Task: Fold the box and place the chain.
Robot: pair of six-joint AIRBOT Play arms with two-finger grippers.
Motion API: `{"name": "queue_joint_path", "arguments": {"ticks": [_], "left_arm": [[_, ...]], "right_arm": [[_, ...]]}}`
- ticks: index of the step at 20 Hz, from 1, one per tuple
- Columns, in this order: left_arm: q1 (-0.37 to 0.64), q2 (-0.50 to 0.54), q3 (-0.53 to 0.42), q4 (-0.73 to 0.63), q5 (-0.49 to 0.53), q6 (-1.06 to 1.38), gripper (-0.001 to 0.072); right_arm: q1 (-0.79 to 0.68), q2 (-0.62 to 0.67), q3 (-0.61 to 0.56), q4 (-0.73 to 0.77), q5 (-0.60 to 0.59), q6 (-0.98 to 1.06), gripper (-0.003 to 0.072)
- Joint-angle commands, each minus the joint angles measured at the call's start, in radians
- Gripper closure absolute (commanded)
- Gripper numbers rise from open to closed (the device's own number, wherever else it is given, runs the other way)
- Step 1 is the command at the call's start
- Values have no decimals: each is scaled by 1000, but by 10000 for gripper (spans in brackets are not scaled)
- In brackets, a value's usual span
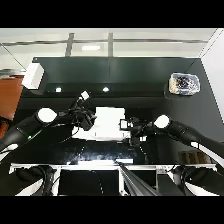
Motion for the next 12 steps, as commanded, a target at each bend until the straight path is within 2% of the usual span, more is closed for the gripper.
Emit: {"name": "queue_joint_path", "arguments": {"ticks": [1, 2, 5, 7, 9, 12], "left_arm": [[51, 93, 4, 106, -55, -8, 192], [82, 127, 4, 141, -114, -8, -6], [175, 195, 1, 272, -349, -8, 0], [224, 194, -10, 310, -454, 7, 0], [235, 188, -40, 248, -441, 150, 1], [235, 138, -86, 66, -435, 420, 2]], "right_arm": [[0, -1, 1, 2, 0, 2, 485], [0, -1, 1, 2, 0, 2, 485], [0, -1, 1, 2, 0, 2, 485], [0, -1, 1, 2, 0, 2, 485], [0, -1, 1, 2, 0, 2, 485], [0, -1, 1, 2, 0, 2, 485]]}}
